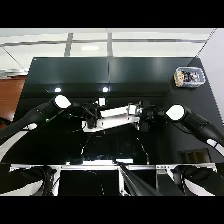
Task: Fold the box and place the chain.
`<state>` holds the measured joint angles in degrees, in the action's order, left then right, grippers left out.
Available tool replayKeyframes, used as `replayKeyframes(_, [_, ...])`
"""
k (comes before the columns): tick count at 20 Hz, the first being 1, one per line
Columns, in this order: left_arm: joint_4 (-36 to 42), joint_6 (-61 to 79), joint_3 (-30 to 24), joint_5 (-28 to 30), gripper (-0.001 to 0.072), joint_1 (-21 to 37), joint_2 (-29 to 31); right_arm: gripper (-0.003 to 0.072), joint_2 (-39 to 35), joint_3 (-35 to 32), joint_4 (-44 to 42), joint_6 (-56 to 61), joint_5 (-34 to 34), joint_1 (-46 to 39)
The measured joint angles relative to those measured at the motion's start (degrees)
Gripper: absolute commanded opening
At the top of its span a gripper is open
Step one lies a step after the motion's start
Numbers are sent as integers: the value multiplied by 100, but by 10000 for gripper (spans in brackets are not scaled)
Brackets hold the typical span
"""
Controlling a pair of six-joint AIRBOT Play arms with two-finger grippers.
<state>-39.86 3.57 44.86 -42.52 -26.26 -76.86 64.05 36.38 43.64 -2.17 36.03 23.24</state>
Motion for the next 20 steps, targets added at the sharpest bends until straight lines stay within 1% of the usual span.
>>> replayKeyframes(2, [0,7,0,0,26,0,0,707,7,0,-181,-116,20,-98])
replayKeyframes(7, [-15,11,0,-4,26,0,0,707,50,0,-925,-896,168,-227])
replayKeyframes(14, [-63,15,0,-26,27,0,-2,706,238,-131,-1309,-1325,651,-243])
replayKeyframes(20, [-192,15,0,-13,27,4,-2,706,507,-229,-1934,-2129,739,-245])
